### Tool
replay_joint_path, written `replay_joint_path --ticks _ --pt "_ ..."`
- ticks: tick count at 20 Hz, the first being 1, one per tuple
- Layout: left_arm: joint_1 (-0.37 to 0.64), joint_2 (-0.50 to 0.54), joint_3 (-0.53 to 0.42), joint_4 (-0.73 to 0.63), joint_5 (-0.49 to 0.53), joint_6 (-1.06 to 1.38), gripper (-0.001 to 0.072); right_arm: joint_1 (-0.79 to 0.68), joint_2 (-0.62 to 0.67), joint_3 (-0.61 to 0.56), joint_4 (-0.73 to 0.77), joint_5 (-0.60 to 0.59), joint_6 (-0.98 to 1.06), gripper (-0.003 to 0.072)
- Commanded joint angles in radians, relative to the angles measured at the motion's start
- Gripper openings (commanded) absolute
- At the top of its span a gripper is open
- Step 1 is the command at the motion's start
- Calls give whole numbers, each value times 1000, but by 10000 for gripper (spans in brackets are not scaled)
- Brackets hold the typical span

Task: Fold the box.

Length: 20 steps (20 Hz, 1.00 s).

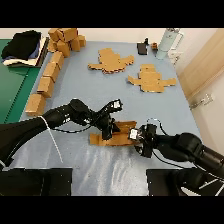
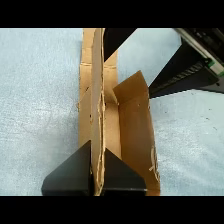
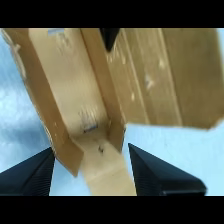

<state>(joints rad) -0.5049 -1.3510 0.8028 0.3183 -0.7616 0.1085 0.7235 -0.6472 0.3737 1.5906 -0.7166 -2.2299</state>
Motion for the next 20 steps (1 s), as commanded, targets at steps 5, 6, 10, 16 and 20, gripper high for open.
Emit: replay_joint_path --ticks 5,6,10,16,20 --pt "0 -1 0 0 0 0 16 -202 -184 89 353 16 -468 720" --pt "0 -1 0 0 0 0 16 -214 -208 97 385 -3 -510 720" --pt "0 -1 0 0 0 0 16 -294 -270 109 502 -116 -608 720" --pt "0 -1 0 0 0 0 16 -321 -274 109 497 -122 -609 720" --pt "0 -1 0 0 0 0 16 -320 -269 109 486 -134 -609 720"
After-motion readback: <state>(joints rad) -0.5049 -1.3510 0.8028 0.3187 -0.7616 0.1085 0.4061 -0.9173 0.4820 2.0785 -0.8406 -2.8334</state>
